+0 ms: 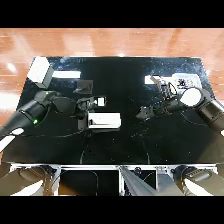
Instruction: Fold the box and place the chain.
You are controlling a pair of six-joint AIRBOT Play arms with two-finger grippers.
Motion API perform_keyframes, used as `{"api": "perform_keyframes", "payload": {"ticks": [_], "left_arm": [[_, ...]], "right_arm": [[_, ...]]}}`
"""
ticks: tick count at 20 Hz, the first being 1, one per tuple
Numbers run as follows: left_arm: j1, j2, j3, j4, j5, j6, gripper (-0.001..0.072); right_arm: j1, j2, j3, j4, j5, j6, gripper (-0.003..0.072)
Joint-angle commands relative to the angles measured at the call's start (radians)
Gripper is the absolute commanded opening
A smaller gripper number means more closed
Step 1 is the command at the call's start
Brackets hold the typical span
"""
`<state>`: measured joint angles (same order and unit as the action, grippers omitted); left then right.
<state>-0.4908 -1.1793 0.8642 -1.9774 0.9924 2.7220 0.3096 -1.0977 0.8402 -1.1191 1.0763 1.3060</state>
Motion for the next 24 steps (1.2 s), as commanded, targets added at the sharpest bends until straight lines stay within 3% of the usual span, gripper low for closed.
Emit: {"api": "perform_keyframes", "payload": {"ticks": [1, 4, 9, 12, 15, 17, 24], "left_arm": [[0.044, 0.055, 0.033, 0.074, 0.047, -0.137, 0.0016], [0.196, 0.119, 0.03, 0.127, 0.161, -0.245, 0.0016], [0.618, 0.156, 0.03, 0.143, 0.263, -0.266, 0.0016], [0.906, 0.153, 0.03, 0.142, 0.246, -0.265, 0.0016], [1.13, 0.124, 0.03, 0.059, 0.139, -0.266, 0.0016], [1.196, 0.083, 0.033, 0.006, 0.051, -0.266, 0.0017], [1.166, -0.074, 0.048, 0.002, -0.192, -0.265, 0.0018]], "right_arm": [[0.0, 0.0, 0.0, 0.0, 0.0, 0.0, 0.0719], [0.0, 0.0, 0.0, 0.0, -0.001, 0.0, 0.0719], [0.0, 0.0, 0.0, 0.0, -0.006, 0.0, 0.0719], [0.0, 0.0, 0.0, 0.0, -0.007, 0.0, 0.0719], [0.0, 0.0, 0.0, -0.008, -0.035, 0.0, 0.0719], [0.0, 0.0, 0.0, -0.007, -0.057, 0.0, 0.0719], [0.003, 0.0, 0.0, 0.004, -0.06, 0.001, 0.0719]]}}
